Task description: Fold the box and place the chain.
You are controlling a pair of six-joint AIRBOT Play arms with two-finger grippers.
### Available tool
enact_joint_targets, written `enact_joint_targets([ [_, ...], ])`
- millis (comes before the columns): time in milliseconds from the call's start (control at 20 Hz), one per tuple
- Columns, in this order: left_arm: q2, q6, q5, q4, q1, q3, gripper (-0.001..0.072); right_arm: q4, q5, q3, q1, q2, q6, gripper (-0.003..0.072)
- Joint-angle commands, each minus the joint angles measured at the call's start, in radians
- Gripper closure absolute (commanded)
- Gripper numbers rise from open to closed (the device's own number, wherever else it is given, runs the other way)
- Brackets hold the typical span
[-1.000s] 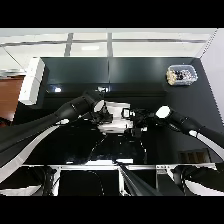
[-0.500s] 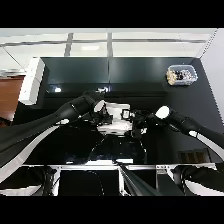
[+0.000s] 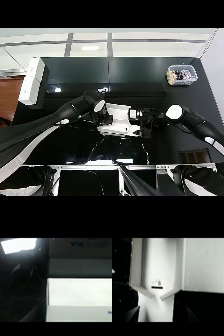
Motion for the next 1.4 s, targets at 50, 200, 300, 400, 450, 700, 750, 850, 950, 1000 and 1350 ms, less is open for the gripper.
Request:
enact_joint_targets([
  [50, 0.0, -0.041, 0.008, 0.0, 0.0, 0.001, 0.0682, 0.007, 0.007, -0.003, -0.01, 0.028, 0.024, -0.0034],
  [200, 0.0, -0.071, 0.015, 0.0, 0.002, 0.001, 0.0682, 0.009, -0.01, -0.003, -0.01, 0.004, 0.024, -0.0034],
  [300, 0.0, -0.071, 0.016, 0.0, 0.002, 0.001, 0.0683, 0.03, -0.007, -0.006, -0.01, -0.002, 0.023, -0.0034],
  [400, 0.0, -0.071, 0.024, 0.0, 0.002, 0.001, 0.0683, 0.033, -0.01, -0.007, -0.01, -0.003, 0.02, -0.0034],
  [450, 0.0, -0.071, 0.033, -0.001, 0.002, 0.001, 0.0682, 0.036, -0.011, -0.007, -0.01, -0.004, 0.018, -0.0034],
  [700, 0.0, -0.07, 0.04, -0.001, 0.002, 0.001, 0.0683, 0.046, -0.022, -0.007, 0.024, -0.023, -0.043, 0.0274],
  [750, 0.0, -0.07, 0.04, -0.001, 0.002, 0.001, 0.0683, 0.046, -0.05, -0.007, 0.032, -0.026, -0.043, 0.0274],
  [850, 0.0, -0.07, 0.04, -0.001, 0.002, 0.001, 0.0683, 0.063, -0.09, -0.007, 0.034, -0.028, -0.043, 0.0441],
  [950, 0.0, -0.07, 0.04, -0.001, 0.002, 0.001, 0.0682, 0.084, -0.091, -0.007, 0.034, -0.036, -0.043, 0.0441],
  [1000, 0.0, -0.07, 0.04, -0.001, 0.002, 0.001, 0.0683, 0.096, -0.092, -0.007, 0.034, -0.043, -0.043, 0.0441],
  [1350, 0.0, -0.07, 0.04, -0.001, 0.002, 0.001, 0.0683, 0.364, -0.115, -0.007, 0.034, -0.106, -0.043, 0.0441],
])
